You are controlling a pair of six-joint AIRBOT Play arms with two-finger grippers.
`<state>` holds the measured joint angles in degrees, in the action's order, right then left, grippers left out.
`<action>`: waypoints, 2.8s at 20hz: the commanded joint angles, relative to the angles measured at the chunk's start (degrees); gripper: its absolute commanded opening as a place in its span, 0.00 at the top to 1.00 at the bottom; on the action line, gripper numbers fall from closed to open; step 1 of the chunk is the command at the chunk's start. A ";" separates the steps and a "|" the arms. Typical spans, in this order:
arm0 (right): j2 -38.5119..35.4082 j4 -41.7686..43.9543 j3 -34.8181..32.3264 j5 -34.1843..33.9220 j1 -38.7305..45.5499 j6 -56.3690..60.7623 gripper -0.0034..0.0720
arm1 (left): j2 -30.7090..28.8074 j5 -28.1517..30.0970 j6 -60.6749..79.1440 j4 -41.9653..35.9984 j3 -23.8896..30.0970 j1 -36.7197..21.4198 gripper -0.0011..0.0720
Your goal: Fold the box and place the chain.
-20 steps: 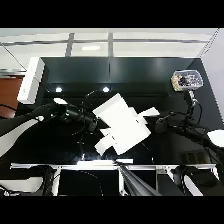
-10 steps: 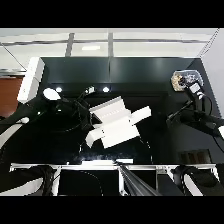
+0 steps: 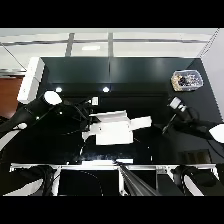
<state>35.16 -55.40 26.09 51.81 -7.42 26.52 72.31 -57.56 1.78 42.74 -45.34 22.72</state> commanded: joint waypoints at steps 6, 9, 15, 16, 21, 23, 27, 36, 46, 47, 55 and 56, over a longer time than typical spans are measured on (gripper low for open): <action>5.29 2.40 -3.02 -6.75 -12.17 -4.74 0.16 | 4.00 0.35 -3.76 5.40 -1.70 1.57 0.95; 5.35 2.45 -3.02 -5.79 -13.70 -7.21 0.16 | 4.11 0.31 -3.78 5.38 -1.84 1.99 0.95; 10.10 2.73 -3.04 -6.25 -16.33 -9.44 0.16 | 4.11 1.53 -8.13 8.70 -3.69 6.29 0.95; 10.75 2.99 -3.04 -7.17 -16.33 -9.44 0.16 | 4.07 2.99 -10.05 9.09 -3.69 6.47 0.95; 11.39 5.18 -3.04 -5.38 -16.33 -15.39 0.16 | 4.07 2.14 -11.50 11.69 -3.67 7.74 0.95; 12.63 7.65 -3.08 -4.09 -16.35 -19.96 0.16 | 4.07 3.30 -13.57 14.36 -3.67 8.96 0.95; 16.46 10.03 -3.39 -4.50 -17.22 -26.88 0.16 | 4.07 4.04 -14.45 15.34 -3.67 9.29 0.95; 19.04 12.22 -3.39 -9.68 -25.77 -27.67 0.16 | 4.07 4.04 -14.45 15.34 -3.67 9.31 0.95; 22.32 16.11 -3.39 -13.97 -29.27 -28.52 0.16 | 4.07 4.04 -14.43 15.32 -3.67 9.31 0.95; 22.34 16.20 -3.39 -13.97 -29.70 -28.50 0.16 | 4.07 4.07 -14.43 15.32 -3.67 9.31 0.95; 23.43 24.33 -3.23 -21.68 -32.35 -28.39 0.16 | 4.07 4.87 -14.43 15.30 -3.67 9.31 0.95; 23.19 24.33 -3.23 -22.53 -32.04 -28.17 0.16 | 4.07 4.87 -14.43 15.30 -3.67 9.31 0.95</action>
<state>58.33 -33.54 22.74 32.14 -39.29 -1.93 76.36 -52.97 -12.64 58.17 -48.95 32.01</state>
